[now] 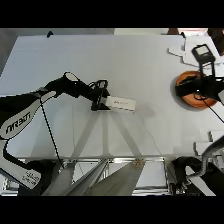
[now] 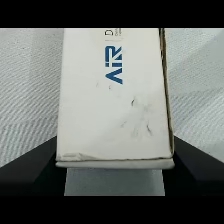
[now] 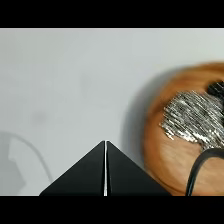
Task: Fold the box and place the chain.
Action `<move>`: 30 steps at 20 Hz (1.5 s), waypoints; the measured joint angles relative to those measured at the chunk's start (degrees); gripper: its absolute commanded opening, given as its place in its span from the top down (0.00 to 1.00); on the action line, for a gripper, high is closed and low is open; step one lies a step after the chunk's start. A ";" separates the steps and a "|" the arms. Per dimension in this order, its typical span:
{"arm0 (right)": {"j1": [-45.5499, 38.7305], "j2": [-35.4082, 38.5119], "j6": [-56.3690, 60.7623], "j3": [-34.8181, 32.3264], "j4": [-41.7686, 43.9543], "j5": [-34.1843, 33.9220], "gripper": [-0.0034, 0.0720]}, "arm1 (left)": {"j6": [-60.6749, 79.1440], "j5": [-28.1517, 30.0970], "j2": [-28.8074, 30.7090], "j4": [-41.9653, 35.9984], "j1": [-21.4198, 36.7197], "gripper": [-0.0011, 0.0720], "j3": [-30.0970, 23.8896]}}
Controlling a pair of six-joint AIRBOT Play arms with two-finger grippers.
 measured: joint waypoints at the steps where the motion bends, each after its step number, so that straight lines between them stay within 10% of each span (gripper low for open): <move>1: -2.56 0.07 0.31 0.02 -0.72 0.26 0.94 | 0.00 0.00 0.00 0.00 0.00 0.72 0.00; 7: -11.63 -1.44 0.76 0.02 -2.12 0.11 0.94 | 0.00 0.00 0.00 0.02 0.00 0.73 0.00; 9: -12.66 -2.38 0.81 0.02 -2.08 -0.50 0.94 | 0.00 0.00 0.00 0.02 0.00 0.98 0.00; 18: -13.70 -5.27 0.90 0.00 2.05 -1.44 0.94 | -3.02 0.17 3.67 0.31 0.00 0.98 0.00; 30: -13.73 -5.49 0.92 0.02 6.47 -1.49 0.94 | -45.18 25.20 36.48 18.18 1.77 0.98 -0.04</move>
